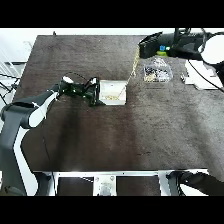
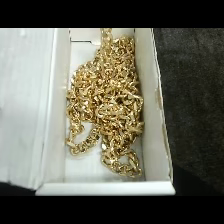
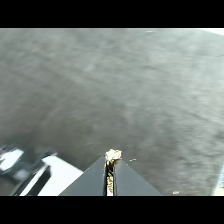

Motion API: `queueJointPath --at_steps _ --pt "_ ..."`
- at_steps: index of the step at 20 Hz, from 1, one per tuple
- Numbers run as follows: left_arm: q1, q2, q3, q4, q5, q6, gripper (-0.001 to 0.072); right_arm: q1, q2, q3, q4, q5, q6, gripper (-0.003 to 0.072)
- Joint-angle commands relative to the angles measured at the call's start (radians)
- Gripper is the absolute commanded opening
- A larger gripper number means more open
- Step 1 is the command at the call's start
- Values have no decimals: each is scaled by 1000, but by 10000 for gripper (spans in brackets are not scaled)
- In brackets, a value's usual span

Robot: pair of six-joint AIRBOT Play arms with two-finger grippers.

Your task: Fold the box and place the chain.

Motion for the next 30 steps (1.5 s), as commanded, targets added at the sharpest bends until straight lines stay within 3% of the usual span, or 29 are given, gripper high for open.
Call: queueJointPath --at_steps 1,5,9,13,16,17,18,19,25,27,30 --pt "0 -1 0 0 0 0 503 77 15 -52 -10 14 3 9" --pt "0 -1 0 -1 0 0 503 98 -2 -197 5 -68 27 8" --pt "0 -1 0 -1 0 0 503 106 -82 -344 34 -296 17 7" --pt "0 -1 0 -1 0 0 503 118 -215 -370 35 -412 16 7" --pt "0 -1 0 -1 0 0 502 117 -283 -370 34 -426 16 16" --pt "0 -1 0 -1 0 0 502 117 -289 -370 29 -417 16 207" --pt "0 -1 0 -1 0 0 503 117 -286 -369 12 -403 14 496" --pt "0 -1 0 -1 0 0 503 117 -274 -367 -11 -384 -21 519" --pt "0 -1 0 -1 0 0 503 89 -50 -367 -135 -380 -259 514" --pt "0 -1 0 -1 0 0 503 18 -4 -344 -129 -407 -307 421" --pt "0 -1 0 -1 0 0 503 -107 -22 -260 68 -338 -500 421"
